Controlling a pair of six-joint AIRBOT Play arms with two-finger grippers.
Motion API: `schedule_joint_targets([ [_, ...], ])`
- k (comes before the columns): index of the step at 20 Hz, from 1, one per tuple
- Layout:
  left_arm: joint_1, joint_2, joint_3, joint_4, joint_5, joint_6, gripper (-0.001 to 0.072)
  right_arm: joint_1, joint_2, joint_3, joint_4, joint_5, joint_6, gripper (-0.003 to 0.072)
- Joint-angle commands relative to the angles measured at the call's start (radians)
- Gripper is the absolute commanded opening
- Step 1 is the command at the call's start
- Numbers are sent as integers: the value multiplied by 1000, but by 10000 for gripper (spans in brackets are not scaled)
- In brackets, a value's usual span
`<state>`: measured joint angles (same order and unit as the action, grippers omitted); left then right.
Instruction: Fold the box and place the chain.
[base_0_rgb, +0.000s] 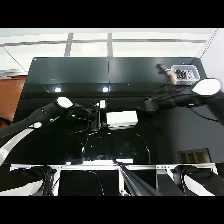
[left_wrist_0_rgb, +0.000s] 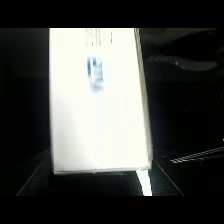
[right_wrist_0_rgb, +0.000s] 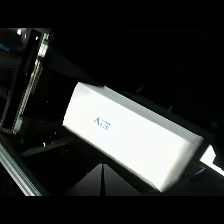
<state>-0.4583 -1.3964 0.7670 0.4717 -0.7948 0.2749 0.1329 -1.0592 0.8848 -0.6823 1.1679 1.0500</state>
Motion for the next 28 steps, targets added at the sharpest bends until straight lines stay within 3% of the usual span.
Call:
schedule_joint_targets([
  [1,0,46,4,51,0,-95,712,-169,148,7,-149,132,57,25],
  [4,0,135,4,169,-14,-232,713,-261,209,7,-272,201,74,26],
  [7,-11,201,18,152,-11,-263,713,-274,218,3,-266,157,72,26],
  [11,-102,98,136,152,13,-362,712,-274,218,-7,-261,47,71,26],
  [16,-173,-89,306,154,27,-566,711,-274,218,-7,-265,41,20,26],
  [19,-180,-115,309,165,-11,-601,712,-274,218,-8,-265,42,11,26],
  [23,-223,-115,309,300,-36,-628,711,-274,218,-8,-265,36,6,26],
  [28,-233,-114,309,306,-36,-627,711,-274,218,-8,-265,37,7,26],
])
